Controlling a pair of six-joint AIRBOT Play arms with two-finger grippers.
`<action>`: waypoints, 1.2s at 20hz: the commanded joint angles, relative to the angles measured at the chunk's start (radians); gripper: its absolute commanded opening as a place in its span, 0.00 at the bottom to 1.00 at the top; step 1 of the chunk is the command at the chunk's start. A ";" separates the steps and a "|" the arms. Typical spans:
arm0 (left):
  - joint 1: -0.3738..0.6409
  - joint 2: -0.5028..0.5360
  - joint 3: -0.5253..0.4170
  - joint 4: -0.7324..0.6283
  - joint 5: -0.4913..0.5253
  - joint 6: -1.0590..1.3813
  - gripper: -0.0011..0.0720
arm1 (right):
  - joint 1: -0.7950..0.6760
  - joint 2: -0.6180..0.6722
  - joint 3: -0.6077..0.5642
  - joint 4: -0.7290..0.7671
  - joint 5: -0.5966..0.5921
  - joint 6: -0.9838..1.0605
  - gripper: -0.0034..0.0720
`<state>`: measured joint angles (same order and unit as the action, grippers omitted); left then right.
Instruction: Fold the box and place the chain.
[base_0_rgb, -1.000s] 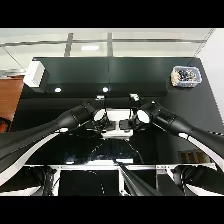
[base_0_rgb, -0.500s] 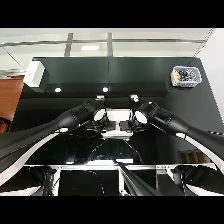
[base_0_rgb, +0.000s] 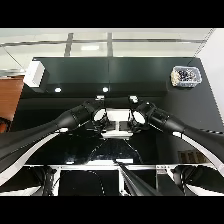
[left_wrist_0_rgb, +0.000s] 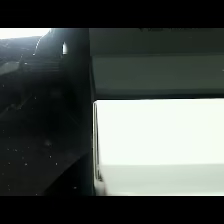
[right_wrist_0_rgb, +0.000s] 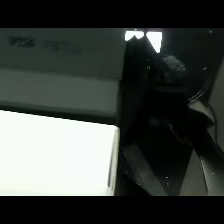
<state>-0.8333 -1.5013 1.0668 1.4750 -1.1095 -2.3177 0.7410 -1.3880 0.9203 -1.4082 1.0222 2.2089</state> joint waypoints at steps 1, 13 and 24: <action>0.001 0.000 0.000 0.002 0.001 0.005 0.06 | 0.001 -0.010 0.001 0.019 -0.020 0.012 0.06; 0.001 0.000 0.000 0.005 0.005 0.005 0.06 | 0.001 -0.013 0.002 0.027 -0.013 0.001 0.06; 0.001 0.000 0.000 0.007 0.004 0.005 0.06 | -0.007 0.207 0.002 -0.063 0.067 -0.030 0.71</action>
